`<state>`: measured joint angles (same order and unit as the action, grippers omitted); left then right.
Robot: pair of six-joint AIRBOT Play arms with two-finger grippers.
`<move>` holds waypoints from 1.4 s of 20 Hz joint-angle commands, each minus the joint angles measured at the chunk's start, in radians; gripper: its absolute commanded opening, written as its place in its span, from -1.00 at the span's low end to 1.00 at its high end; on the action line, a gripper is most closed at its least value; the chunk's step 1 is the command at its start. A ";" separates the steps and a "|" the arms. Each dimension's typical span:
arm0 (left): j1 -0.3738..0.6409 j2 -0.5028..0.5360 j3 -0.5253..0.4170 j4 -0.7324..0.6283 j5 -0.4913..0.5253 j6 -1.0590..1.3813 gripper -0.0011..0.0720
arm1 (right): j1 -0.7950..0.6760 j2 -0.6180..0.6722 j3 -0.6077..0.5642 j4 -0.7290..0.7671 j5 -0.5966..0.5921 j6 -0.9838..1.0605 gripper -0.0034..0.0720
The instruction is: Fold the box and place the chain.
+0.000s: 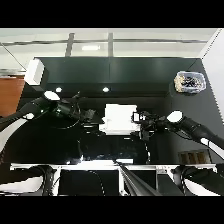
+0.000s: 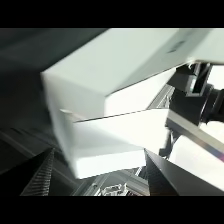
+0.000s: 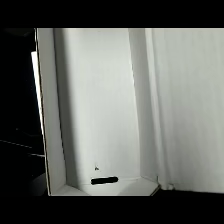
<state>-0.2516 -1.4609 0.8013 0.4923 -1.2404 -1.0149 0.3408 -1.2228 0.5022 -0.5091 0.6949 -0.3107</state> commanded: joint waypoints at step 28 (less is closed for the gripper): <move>-0.299 -0.001 0.188 0.392 0.188 -0.526 0.34 | 0.001 -0.001 0.000 0.000 0.000 0.000 0.37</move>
<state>-0.5285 -1.4612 0.9874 0.8696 -1.0779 -1.4963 0.3408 -1.2228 0.5022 -0.5095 0.6945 -0.3107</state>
